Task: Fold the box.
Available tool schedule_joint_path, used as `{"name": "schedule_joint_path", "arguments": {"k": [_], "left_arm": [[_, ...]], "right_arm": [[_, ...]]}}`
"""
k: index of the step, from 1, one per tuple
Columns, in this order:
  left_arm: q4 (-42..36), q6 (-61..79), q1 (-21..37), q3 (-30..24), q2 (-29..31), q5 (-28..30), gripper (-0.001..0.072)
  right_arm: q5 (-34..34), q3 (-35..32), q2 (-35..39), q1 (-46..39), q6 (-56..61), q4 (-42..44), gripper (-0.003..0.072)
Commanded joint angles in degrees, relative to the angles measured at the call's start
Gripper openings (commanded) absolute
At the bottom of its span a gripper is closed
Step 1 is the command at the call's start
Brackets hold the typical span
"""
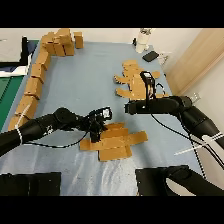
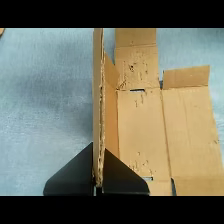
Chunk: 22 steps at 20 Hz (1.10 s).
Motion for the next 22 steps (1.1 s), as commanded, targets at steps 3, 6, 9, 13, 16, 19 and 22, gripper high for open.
{"name": "schedule_joint_path", "arguments": {"k": [3,6,9,13,16,19,22], "left_arm": [[0.11,-2.67,-0.11,-0.07,-0.09,-4.83,0.0007],[0.11,-3.26,-0.11,-0.04,-0.09,-5.88,0.0007],[0.17,-3.23,-0.09,-0.02,0.81,-6.73,0.0007],[0.35,-3.19,0.0,-0.02,3.1,-6.99,0.0007],[0.37,-2.95,0.0,-0.02,2.99,-7.82,0.0007],[0.28,-2.27,0.0,-0.04,2.6,-7.32,0.0007],[-0.31,-2.36,-0.02,-0.07,1.42,-7.85,0.0008]], "right_arm": [[0.07,0.07,-0.02,0.02,-0.02,-0.02,0.0131],[0.02,0.07,-0.02,0.02,-0.04,-0.02,0.0132],[0.02,0.07,-0.02,0.02,-0.02,-0.04,0.0131],[0.07,0.07,-0.02,0.02,-0.02,-0.04,0.0131],[0.07,0.07,-0.02,0.02,-0.02,-0.04,0.0131],[0.07,0.07,-0.02,0.02,-0.02,-0.02,0.0131],[0.07,0.07,-0.02,0.02,-0.02,-0.02,0.0131]]}}
